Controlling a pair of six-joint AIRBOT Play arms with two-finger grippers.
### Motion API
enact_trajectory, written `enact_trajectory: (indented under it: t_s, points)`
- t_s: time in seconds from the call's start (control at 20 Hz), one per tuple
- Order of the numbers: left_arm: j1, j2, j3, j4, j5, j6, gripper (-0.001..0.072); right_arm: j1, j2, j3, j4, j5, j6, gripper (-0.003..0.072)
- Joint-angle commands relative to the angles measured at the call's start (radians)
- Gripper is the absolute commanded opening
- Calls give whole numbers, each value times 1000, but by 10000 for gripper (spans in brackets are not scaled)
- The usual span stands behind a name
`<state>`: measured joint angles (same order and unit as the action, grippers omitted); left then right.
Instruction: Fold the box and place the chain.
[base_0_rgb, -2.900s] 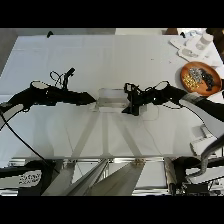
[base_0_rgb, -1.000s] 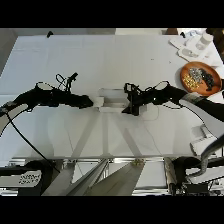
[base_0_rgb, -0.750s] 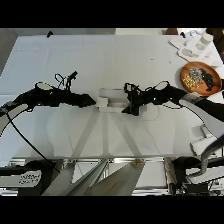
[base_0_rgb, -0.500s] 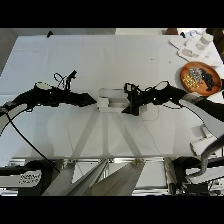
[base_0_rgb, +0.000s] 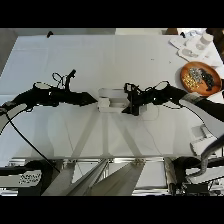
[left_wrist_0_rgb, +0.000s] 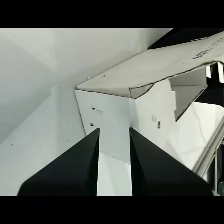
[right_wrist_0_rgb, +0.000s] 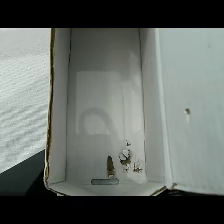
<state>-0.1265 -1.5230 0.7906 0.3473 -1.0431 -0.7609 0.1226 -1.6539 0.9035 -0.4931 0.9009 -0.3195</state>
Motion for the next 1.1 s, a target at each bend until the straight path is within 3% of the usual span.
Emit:
enact_trajectory:
  t_s: [0.0, 0.05, 0.45, 0.6, 1.05]
  points:
    - [0, -1, -1, -18, -16, 6, 310, 1, 0, 0, 0, 0, 0, 438]
    - [0, -1, -1, -18, -16, 6, 355, 1, 0, 0, 0, 0, 0, 438]
    - [-23, -1, -1, -26, -14, 6, 367, 1, 0, 0, 0, 0, 0, 438]
    - [-69, -1, -1, -24, 10, 5, 528, 1, 0, 0, 0, 0, 0, 438]
    - [-119, 50, 0, 25, 184, -37, 532, 1, 0, 0, 0, 0, 0, 438]
